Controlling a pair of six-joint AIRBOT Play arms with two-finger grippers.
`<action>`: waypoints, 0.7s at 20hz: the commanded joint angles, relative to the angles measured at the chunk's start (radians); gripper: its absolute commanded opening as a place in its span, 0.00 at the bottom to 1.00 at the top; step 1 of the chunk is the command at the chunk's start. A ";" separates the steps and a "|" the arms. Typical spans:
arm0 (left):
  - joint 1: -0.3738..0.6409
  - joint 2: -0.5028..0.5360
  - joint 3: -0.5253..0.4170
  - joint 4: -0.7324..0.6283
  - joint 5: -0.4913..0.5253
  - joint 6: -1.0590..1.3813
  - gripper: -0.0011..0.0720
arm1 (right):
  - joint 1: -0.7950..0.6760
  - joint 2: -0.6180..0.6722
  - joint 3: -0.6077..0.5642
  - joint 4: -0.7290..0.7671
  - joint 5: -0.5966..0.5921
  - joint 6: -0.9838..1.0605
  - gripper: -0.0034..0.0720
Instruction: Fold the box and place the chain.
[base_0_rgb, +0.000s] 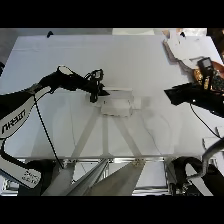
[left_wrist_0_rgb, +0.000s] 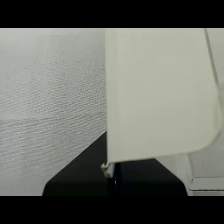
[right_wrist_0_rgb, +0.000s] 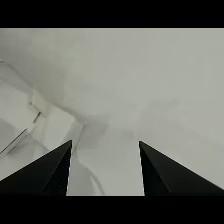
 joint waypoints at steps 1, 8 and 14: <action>0.000 -0.001 0.000 0.000 0.000 0.000 0.03 | 0.114 0.001 0.004 0.035 0.087 -0.284 0.72; 0.000 -0.001 0.000 0.000 0.000 0.000 0.03 | 0.348 0.000 0.004 -0.047 0.105 -0.546 0.85; 0.000 -0.001 0.000 0.000 0.000 0.000 0.03 | 0.431 -0.073 -0.011 -0.223 0.047 -0.623 0.94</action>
